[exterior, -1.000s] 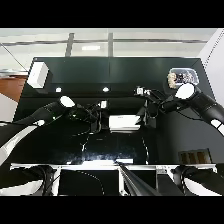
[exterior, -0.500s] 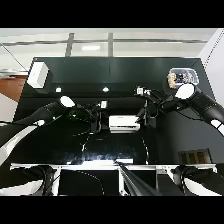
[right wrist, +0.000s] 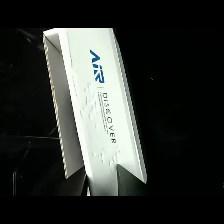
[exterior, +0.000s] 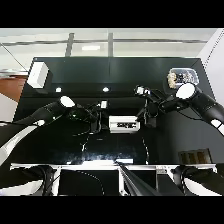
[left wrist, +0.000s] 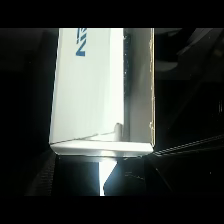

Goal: Fold the box and place the chain.

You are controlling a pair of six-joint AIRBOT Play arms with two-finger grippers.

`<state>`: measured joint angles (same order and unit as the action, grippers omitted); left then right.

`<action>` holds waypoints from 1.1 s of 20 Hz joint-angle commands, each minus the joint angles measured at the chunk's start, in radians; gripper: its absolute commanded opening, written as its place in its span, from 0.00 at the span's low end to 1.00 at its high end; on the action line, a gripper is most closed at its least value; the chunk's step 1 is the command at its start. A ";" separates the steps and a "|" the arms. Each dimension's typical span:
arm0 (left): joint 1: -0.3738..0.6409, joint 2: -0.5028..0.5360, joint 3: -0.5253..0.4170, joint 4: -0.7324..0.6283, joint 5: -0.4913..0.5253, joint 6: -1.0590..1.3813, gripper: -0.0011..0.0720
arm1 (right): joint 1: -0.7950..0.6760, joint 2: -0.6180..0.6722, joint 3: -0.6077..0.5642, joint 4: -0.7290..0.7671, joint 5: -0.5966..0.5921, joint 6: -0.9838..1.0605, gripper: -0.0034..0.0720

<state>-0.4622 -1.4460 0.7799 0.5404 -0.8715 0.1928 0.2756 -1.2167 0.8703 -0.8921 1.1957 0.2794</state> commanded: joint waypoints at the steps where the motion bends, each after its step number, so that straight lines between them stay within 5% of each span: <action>1: 0.000 -0.001 0.000 0.000 0.001 0.000 0.67 | 0.001 0.000 0.000 0.000 0.002 0.002 0.26; 4: 0.000 -0.001 0.000 0.000 0.001 0.001 0.67 | 0.001 0.000 0.000 0.000 0.008 0.005 0.39; 22: 0.000 -0.001 0.000 0.000 0.001 0.001 0.67 | 0.001 0.000 0.000 -0.003 0.008 0.023 0.41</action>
<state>-0.4622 -1.4460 0.7799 0.5396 -0.8715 0.1932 0.2760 -1.2167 0.8696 -0.8940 1.2037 0.2913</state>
